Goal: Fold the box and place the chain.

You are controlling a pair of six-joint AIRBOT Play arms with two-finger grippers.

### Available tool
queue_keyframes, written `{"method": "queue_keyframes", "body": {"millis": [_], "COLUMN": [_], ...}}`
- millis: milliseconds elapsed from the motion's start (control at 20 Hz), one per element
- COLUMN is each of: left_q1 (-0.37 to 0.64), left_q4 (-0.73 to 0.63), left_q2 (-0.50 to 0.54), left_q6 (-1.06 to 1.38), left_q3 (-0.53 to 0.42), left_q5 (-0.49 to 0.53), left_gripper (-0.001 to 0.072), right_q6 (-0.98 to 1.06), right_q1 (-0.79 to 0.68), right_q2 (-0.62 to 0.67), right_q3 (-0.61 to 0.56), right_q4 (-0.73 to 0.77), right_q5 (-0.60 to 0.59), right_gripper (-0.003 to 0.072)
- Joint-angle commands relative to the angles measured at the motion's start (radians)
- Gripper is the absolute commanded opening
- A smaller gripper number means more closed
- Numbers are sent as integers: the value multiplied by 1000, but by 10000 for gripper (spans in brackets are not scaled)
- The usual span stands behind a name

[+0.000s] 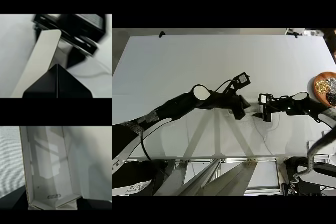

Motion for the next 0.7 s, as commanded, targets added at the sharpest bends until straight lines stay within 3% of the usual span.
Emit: {"method": "queue_keyframes", "body": {"millis": [0, 300, 550, 650], "left_q1": [-16, -16, -16, 1], "left_q4": [-128, -201, -255, -254], "left_q2": [-48, -87, -142, -153], "left_q6": [21, 18, -15, -49], "left_q3": [-3, -3, -3, -3], "left_q5": [250, 390, 359, 296], "left_gripper": [12, 11, 10, 9], "right_q6": [0, 0, 0, 0], "right_q1": [-1, -1, -1, -1], "right_q2": [1, 1, 1, 1], "right_q3": [1, 1, 1, 1], "right_q4": [0, 0, 0, 0], "right_q5": [0, 0, 0, 0], "right_gripper": [411, 411, 411, 411]}}
